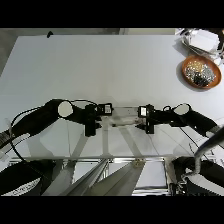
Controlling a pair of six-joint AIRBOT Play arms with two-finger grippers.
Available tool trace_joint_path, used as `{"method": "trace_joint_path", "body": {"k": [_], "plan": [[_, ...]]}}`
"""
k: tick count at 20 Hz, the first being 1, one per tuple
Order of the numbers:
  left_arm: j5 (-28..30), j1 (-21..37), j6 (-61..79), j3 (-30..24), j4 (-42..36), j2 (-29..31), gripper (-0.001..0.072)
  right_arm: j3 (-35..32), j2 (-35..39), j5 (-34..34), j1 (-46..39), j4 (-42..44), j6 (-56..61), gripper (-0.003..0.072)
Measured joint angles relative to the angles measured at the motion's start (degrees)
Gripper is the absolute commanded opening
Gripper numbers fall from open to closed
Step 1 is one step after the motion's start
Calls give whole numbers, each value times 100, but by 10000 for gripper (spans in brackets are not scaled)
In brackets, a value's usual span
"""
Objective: Fold the box and place the chain.
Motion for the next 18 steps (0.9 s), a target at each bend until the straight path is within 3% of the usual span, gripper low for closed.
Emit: {"method": "trace_joint_path", "body": {"k": [2, 7, 8, 18], "plan": [[61, -7, 199, 0, 59, 0, 344, 0, 0, 0, 0, 0, 0, 335], [496, -98, 925, 0, 114, -68, 360, 0, 0, 0, 0, 0, 0, 335], [553, -111, 1086, 0, 116, -109, 417, 0, 0, 0, 0, 0, 0, 335], [809, -157, 2159, -2, -214, -319, 412, 0, 0, 0, 0, 2, 0, 335]]}}
